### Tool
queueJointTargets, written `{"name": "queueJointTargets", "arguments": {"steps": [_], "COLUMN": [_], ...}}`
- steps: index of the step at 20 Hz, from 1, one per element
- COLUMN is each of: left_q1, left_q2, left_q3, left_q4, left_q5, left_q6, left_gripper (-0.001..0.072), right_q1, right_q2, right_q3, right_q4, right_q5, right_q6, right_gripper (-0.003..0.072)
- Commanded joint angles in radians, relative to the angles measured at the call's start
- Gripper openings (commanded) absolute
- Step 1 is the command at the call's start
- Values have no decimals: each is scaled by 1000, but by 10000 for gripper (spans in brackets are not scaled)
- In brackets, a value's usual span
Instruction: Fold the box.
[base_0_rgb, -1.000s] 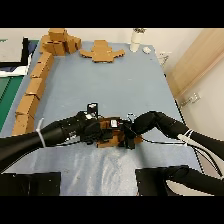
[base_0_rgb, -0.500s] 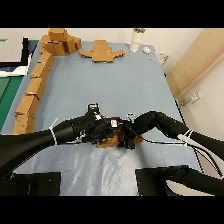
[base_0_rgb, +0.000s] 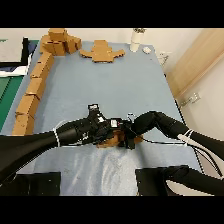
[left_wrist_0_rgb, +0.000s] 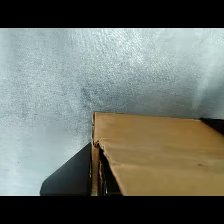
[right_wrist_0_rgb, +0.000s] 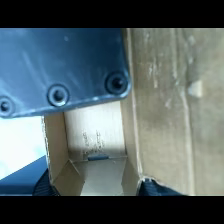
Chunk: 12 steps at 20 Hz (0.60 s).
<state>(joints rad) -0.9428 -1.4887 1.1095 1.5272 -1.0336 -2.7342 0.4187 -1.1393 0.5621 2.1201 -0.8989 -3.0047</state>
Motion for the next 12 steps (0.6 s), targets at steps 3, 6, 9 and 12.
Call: {"name": "queueJointTargets", "arguments": {"steps": [3, 6, 9, 12], "left_q1": [3, 16, 18, 28], "left_q2": [1, 2, 5, 10], "left_q3": [45, 68, 69, 69], "left_q4": [-7, -10, -10, -20], "left_q5": [-64, -129, -128, -135], "left_q6": [50, 74, 75, 88], "left_gripper": [590, 590, 590, 590], "right_q1": [0, 0, 0, 0], "right_q2": [0, 0, 0, 0], "right_q3": [0, 0, 0, 0], "right_q4": [0, 0, 0, 0], "right_q5": [0, 0, 0, 0], "right_q6": [0, 0, 0, 0], "right_gripper": [592, 591, 592, 591]}}
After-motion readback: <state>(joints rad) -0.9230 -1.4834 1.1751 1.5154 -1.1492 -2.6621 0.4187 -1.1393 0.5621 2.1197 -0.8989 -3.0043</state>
